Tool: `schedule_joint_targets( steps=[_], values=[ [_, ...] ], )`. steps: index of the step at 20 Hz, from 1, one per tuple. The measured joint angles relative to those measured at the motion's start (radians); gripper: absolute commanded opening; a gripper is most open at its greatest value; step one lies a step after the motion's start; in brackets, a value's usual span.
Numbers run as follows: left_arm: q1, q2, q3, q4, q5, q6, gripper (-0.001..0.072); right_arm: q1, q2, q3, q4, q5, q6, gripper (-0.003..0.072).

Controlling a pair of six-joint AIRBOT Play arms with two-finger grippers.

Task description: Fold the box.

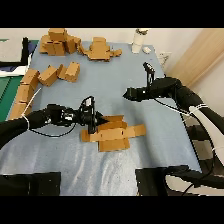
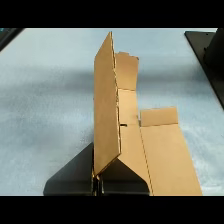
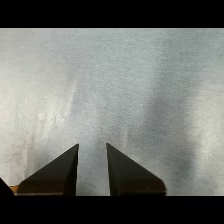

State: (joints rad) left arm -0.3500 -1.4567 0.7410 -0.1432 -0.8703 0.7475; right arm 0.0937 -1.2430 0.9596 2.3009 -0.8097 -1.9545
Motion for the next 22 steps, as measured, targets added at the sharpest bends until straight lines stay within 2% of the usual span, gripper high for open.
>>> schedule_joint_targets(
  steps=[22],
  values=[
    [-0.010, 0.006, 0.019, 0.220, -0.046, -0.181, 0.0014, 0.000, 0.000, 0.000, 0.001, 0.009, -0.007, 0.0262]
  ],
)
